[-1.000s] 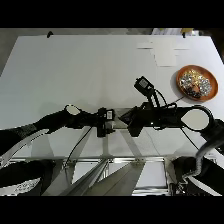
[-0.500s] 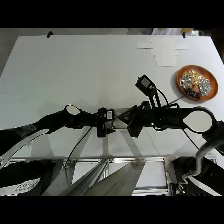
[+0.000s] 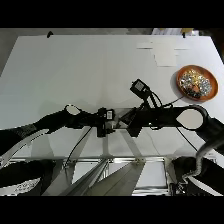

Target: Fold the box and place the chain.

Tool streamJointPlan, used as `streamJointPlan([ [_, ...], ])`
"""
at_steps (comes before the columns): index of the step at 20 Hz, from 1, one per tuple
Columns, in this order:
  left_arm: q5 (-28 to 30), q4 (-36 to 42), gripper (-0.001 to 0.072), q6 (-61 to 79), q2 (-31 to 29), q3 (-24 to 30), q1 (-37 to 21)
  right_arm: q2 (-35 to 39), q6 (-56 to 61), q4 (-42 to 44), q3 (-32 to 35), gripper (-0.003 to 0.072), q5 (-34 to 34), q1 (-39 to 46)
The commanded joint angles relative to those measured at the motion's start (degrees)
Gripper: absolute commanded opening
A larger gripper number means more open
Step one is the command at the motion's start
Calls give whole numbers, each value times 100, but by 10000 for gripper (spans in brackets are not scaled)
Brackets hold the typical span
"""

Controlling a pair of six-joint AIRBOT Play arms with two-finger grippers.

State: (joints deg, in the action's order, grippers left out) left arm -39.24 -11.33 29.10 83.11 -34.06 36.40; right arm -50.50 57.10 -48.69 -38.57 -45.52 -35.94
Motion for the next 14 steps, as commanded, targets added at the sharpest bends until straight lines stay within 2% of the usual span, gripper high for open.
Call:
streamJointPlan([
  [1, 0, 0, 97, 2, -4, 0, 0, -365, 7, -61, 4, 17, -68, -7],
  [10, 0, 0, 97, 2, -4, 0, 0, -1167, 4, -61, 4, 19, -74, -7],
  [11, 0, 0, 97, 2, -4, 0, 0, -1207, 7, -61, 2, 35, -68, -7],
  [12, 0, 0, 97, 2, -4, 0, 0, -1224, 7, -61, 2, 83, -26, -7],
  [14, 0, 0, 97, 2, -4, 0, 2, -1193, 9, -57, 0, 90, 83, 2],
])
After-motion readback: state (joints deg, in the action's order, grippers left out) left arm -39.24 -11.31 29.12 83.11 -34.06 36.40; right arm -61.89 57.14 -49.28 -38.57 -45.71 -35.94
